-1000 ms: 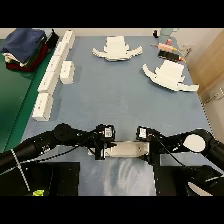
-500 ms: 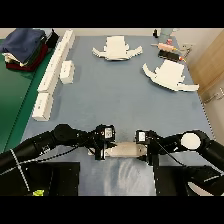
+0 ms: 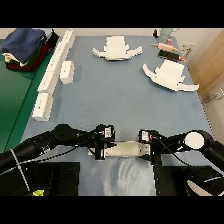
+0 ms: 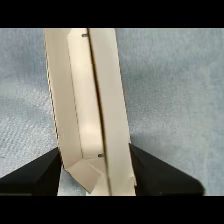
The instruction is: Fold the box.
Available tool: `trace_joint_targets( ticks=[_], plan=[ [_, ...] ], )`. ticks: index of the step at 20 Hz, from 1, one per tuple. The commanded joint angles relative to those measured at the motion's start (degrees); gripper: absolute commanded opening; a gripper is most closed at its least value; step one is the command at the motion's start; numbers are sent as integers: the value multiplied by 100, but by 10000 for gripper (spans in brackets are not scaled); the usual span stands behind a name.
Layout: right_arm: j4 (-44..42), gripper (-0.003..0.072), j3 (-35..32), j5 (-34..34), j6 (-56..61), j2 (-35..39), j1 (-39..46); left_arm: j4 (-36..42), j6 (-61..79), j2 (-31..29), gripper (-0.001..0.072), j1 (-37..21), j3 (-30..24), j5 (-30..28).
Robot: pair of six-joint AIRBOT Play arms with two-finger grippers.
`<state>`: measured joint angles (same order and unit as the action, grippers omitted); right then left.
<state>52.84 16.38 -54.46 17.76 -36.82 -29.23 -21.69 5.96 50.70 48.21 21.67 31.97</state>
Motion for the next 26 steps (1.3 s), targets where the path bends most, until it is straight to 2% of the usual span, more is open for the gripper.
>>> trace_joint_targets(
  ticks=[1, 8, 18, 19, 20, 21, 24, 25, 26],
  plan=[
    [-15, 582, -55, -48, 17, -98, 17, -2, 0, 2, 17, 4, 0, 0],
    [-494, 582, -483, 621, -824, -120, 20, -2, 0, 2, 17, 4, 0, 0],
    [-623, 574, -660, 850, -994, -144, 20, -2, 0, 2, 17, 4, -2, 0],
    [-621, 529, -660, 850, -994, -144, 20, -2, 0, 2, 17, 4, -2, 0],
    [-616, 449, -667, 848, -994, -144, 20, -2, 0, 2, 17, 4, 0, 0],
    [-610, 441, -673, 848, -1001, -146, 17, -2, 2, 2, 17, 4, -2, 0],
    [-586, 445, -671, 861, -1032, -146, 20, -2, 0, 2, 17, 4, 0, 0],
    [-579, 472, -671, 881, -1034, -146, 20, -2, 0, 2, 17, 4, 0, 0],
    [-579, 558, -671, 931, -1034, -146, 20, -2, 2, 2, 17, 4, -2, 0]
  ],
)
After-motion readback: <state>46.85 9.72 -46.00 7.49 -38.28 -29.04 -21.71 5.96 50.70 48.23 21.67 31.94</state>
